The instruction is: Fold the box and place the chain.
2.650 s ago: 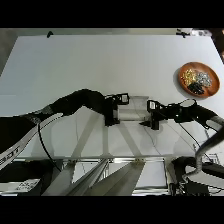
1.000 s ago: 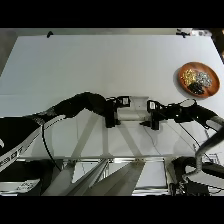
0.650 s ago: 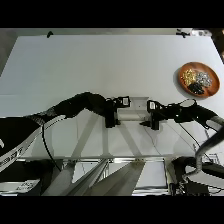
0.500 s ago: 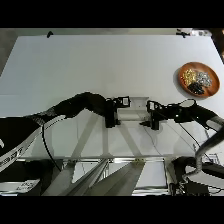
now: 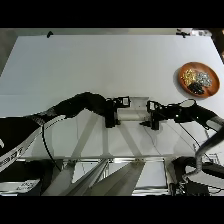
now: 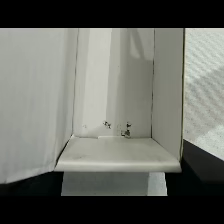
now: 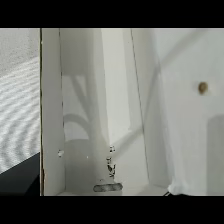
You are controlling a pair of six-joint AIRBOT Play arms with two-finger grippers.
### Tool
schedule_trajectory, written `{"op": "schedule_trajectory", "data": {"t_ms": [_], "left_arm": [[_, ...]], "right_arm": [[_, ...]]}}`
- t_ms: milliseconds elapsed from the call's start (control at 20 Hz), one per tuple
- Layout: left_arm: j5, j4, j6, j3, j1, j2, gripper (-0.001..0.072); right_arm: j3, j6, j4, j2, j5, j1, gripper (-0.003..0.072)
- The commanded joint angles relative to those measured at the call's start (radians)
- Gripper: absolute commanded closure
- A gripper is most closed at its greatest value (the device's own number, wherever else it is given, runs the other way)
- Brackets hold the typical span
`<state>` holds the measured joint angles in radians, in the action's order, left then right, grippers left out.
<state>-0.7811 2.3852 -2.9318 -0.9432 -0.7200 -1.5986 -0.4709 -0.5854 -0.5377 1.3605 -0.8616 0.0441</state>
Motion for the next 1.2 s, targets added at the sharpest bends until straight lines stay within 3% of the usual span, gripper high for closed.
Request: {"op": "schedule_trajectory", "data": {"t_ms": [0,450,600,900,1150], "left_arm": [[-0.008,0.0,0.0,0.001,-0.001,-0.001,0.0356],[-0.008,0.0,0.0,0.001,-0.001,-0.001,0.0356],[-0.008,0.0,0.0,0.001,0.0,-0.001,0.0356],[-0.008,-0.001,0.0,0.001,-0.001,-0.001,0.0356],[-0.008,-0.001,0.0,0.001,-0.001,-0.001,0.0356]], "right_arm": [[0.0,0.002,0.038,0.001,0.143,0.0,0.0274],[0.0,0.061,-0.005,-0.007,0.131,-0.001,0.0265],[0.0,0.174,-0.084,-0.037,0.129,-0.001,-0.0031],[0.0,0.251,-0.227,-0.18,0.082,-0.038,-0.0032],[0.0,0.302,-0.372,-0.24,-0.097,-0.143,-0.003]]}}
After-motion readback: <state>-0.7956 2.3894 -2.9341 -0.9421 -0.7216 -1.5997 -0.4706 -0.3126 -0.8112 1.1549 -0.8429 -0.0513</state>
